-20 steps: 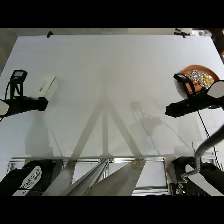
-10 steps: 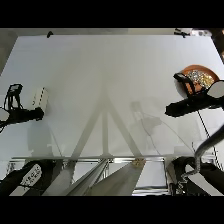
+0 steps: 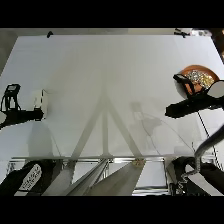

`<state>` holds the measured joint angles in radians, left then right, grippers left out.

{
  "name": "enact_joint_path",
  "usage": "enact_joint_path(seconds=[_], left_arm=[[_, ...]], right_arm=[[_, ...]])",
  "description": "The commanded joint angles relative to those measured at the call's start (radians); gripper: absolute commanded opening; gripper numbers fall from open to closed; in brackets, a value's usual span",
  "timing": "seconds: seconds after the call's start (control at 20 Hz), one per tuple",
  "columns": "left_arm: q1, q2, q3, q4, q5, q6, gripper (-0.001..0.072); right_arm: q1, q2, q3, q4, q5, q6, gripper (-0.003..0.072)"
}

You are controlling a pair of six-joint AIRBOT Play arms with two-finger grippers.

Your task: Fold the box and place the chain.

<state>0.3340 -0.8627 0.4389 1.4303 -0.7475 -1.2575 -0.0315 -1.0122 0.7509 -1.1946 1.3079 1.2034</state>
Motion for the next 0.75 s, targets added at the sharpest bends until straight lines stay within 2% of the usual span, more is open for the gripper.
enact_joint_path(seconds=[0.0, 0.2, 0.7], left_arm=[[0.001, 0.117, 0.0, -0.005, -0.002, 0.0, 0.0696], [0.001, 0.205, 0.0, -0.09, 0.01, 0.001, 0.0695], [0.001, 0.178, -0.001, -0.105, 0.033, 0.0, 0.0695]], right_arm=[[-0.001, 0.0, 0.001, 0.014, 0.027, 0.003, 0.0015], [-0.001, 0.0, 0.001, 0.014, 0.027, 0.003, 0.0015], [-0.001, 0.0, 0.001, 0.014, 0.027, 0.003, 0.0015]])
